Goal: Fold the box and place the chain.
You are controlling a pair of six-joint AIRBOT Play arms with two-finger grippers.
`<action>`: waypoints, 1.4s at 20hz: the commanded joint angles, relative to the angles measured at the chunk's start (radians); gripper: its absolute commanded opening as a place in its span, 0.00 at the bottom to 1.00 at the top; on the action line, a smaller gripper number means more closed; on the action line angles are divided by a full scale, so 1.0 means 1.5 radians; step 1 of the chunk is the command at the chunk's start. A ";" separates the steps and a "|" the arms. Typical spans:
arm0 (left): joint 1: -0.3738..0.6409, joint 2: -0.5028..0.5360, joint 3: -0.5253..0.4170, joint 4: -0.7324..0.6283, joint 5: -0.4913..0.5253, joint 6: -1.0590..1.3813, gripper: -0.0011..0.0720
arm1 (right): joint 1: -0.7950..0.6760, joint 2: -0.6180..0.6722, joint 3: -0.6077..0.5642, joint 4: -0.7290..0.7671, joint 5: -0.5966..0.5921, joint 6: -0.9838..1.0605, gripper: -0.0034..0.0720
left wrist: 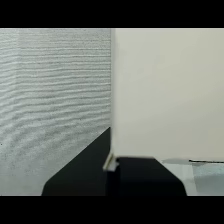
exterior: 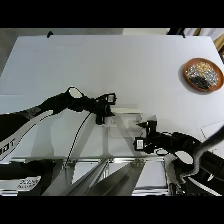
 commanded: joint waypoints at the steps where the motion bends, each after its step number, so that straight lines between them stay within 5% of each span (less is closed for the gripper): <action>1: 0.000 0.000 0.000 0.000 0.000 0.000 0.03 | -0.014 -0.012 0.020 0.020 -0.033 -0.009 0.96; 11: 0.000 0.000 0.000 0.000 0.000 0.000 0.03 | -0.139 -0.012 0.060 0.047 0.049 -0.043 0.96; 22: 0.000 0.000 0.000 0.000 0.000 0.000 0.03 | -0.235 -0.049 0.063 0.273 0.092 -0.291 0.96; 28: 0.000 0.000 0.000 0.000 0.000 0.000 0.03 | -0.285 -0.092 0.080 0.308 0.121 -0.348 0.96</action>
